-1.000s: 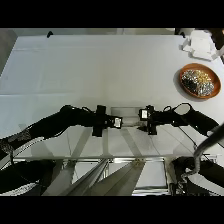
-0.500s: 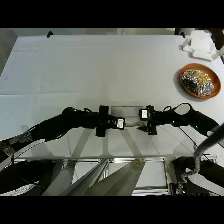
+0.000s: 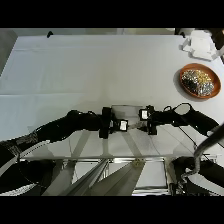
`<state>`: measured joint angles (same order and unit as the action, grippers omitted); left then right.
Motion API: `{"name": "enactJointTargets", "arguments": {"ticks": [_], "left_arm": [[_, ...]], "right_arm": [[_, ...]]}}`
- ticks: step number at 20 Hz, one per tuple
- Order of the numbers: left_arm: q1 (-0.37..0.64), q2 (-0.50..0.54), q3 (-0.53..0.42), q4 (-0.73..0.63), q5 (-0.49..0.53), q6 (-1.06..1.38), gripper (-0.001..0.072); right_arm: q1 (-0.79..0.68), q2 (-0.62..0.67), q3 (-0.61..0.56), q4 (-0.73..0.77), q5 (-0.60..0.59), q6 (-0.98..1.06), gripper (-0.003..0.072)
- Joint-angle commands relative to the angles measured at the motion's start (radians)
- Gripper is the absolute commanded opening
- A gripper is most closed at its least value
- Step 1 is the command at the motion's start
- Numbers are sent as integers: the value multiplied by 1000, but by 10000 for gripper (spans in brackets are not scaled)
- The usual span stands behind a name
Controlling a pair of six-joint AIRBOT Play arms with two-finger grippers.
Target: Fold the box and place the chain.
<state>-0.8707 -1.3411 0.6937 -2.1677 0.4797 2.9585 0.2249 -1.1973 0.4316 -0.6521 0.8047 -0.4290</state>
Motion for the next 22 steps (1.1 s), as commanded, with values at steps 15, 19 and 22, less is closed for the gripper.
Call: {"name": "enactJointTargets", "arguments": {"ticks": [15,19,22], "left_arm": [[216,373,-23,364,323,-1182,3],[338,518,-138,360,339,-1392,7],[386,518,-238,207,337,-1418,8]], "right_arm": [[0,0,0,1,-1,3,379],[0,0,0,1,-1,3,379],[0,0,0,1,-1,3,379]]}}
